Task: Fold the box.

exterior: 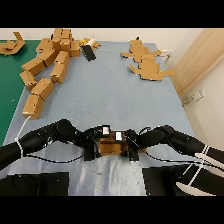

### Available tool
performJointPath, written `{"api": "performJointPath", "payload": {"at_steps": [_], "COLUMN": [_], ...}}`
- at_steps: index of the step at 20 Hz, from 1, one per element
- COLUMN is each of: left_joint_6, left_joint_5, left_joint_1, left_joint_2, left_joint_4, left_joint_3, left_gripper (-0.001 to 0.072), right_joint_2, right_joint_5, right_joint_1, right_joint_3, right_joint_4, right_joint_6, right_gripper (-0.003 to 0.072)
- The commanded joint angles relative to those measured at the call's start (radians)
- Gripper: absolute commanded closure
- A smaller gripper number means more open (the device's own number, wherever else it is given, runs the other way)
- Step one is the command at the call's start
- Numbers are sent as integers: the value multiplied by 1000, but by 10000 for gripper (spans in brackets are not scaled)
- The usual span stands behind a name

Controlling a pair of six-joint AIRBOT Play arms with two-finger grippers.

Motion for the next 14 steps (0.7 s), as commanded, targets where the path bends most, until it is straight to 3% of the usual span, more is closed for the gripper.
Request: {"api": "performJointPath", "payload": {"at_steps": [1,14], "left_joint_6": [0,1], "left_joint_5": [5,40], "left_joint_1": [-3,-4], "left_joint_2": [-13,-36], "left_joint_4": [0,0], "left_joint_3": [0,0], "left_gripper": [9,11], "right_joint_2": [0,0], "right_joint_5": [0,0], "right_joint_1": [0,0], "right_joint_3": [0,0], "right_joint_4": [0,0], "right_joint_6": [0,0], "right_gripper": [222,222]}}
